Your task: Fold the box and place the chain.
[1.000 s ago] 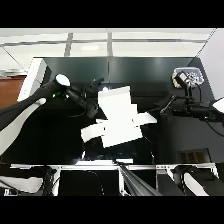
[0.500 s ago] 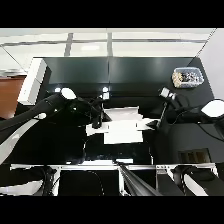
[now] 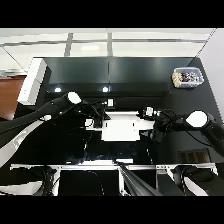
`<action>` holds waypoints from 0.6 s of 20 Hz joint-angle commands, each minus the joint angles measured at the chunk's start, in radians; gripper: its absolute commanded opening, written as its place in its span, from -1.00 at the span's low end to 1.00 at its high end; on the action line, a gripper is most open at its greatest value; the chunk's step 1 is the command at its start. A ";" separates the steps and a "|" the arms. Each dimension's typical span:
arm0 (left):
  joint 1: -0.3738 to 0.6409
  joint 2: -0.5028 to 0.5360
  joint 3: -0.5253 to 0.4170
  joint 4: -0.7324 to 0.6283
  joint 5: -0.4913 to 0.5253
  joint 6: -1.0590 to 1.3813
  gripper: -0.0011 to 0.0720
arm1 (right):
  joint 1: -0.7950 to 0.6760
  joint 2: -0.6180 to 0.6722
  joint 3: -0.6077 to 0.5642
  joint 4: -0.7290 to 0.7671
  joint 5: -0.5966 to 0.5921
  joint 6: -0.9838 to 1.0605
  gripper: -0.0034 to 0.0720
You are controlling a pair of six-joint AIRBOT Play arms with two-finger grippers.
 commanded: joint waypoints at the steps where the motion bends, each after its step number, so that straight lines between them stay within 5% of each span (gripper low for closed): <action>1: -0.001 -0.012 -0.001 0.008 0.007 0.000 -0.91 | 0.014 -0.004 -0.006 -0.021 -0.020 -0.013 0.93; 12: -0.001 -0.012 -0.001 0.008 0.006 -0.024 -0.91 | 0.025 -0.013 -0.034 -0.019 -0.032 -0.042 0.93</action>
